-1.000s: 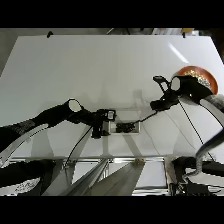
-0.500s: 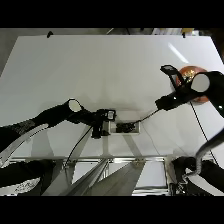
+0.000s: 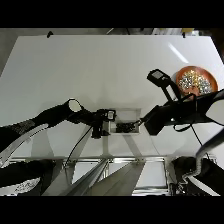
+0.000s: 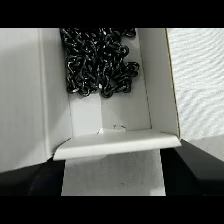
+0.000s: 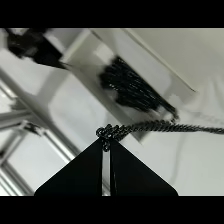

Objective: Fold the box and place the chain.

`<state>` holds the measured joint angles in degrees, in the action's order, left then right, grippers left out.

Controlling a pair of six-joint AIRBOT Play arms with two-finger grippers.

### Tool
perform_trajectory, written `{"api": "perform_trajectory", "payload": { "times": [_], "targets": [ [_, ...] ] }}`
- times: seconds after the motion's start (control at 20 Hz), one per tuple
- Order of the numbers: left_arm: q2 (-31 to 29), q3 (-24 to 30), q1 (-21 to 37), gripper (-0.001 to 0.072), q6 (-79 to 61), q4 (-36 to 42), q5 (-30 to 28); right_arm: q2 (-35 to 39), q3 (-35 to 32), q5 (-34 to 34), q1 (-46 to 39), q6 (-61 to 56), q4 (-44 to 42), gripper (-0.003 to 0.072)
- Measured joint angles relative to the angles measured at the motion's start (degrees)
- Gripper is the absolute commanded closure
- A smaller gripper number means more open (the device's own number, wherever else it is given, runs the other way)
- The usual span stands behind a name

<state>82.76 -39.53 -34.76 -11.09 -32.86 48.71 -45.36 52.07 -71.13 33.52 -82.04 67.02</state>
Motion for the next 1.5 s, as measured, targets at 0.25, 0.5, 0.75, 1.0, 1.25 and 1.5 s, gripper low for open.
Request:
{"api": "perform_trajectory", "payload": {
  "times": [0.25,0.5,0.75,1.0,1.25,1.5],
  "targets": [
    [0.0,0.0,0.0,0.0394,0.0,0.0,0.0,-2.1,-1.4,7.9,5.7,0.0,-1.1,0.0671],
    [0.0,0.0,0.0,0.0394,0.0,0.0,0.0,-8.8,-4.9,13.0,7.0,-0.1,0.3,0.0624],
    [0.0,0.0,0.0,0.0394,0.0,0.0,0.0,-11.6,-4.7,13.2,5.9,0.0,3.3,0.0408],
    [0.0,0.0,0.0,0.0394,0.0,0.0,0.0,-9.6,1.1,8.6,-3.1,1.6,5.2,0.0604],
    [0.0,0.0,0.0,0.0394,0.0,0.0,0.0,-10.6,3.7,6.1,-17.7,2.3,9.8,0.0671],
    [0.0,0.0,0.0,0.0394,0.0,0.0,0.0,-17.3,3.1,5.5,-27.5,0.3,13.8,0.067]
  ]
}}
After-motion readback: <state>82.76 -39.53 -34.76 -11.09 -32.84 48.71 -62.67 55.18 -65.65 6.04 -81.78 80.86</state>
